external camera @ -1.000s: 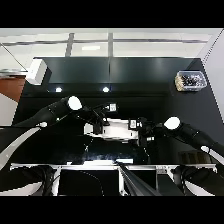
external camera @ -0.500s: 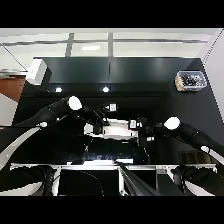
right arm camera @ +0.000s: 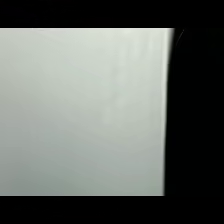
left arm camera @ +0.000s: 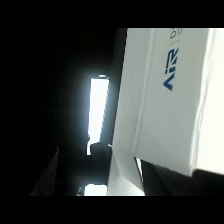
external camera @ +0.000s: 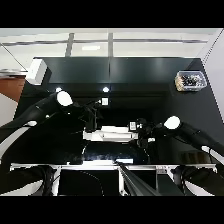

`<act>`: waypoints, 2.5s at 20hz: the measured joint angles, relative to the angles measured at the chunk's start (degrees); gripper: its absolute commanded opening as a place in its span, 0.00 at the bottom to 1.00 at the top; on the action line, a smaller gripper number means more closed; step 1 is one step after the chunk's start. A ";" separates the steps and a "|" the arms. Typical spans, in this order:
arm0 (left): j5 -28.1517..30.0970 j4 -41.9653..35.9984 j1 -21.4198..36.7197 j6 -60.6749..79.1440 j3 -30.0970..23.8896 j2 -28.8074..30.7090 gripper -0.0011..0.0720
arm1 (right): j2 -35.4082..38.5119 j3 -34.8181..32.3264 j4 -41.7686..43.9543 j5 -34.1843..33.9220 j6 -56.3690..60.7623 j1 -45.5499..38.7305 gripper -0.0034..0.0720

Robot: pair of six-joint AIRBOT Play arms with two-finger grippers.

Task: Fold the box and place the chain.

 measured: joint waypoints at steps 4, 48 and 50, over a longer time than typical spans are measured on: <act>-4.37 4.33 2.99 -6.60 0.00 4.55 0.80 | 0.11 1.07 -0.72 0.63 0.26 0.07 0.61; 14.36 -25.51 3.39 -12.13 -14.62 17.68 0.06 | 0.13 1.44 -3.10 -1.81 3.41 0.52 0.61; 6.73 -21.35 7.45 -13.64 -14.58 20.28 0.06 | 0.13 1.44 -3.15 -1.79 3.41 0.52 0.61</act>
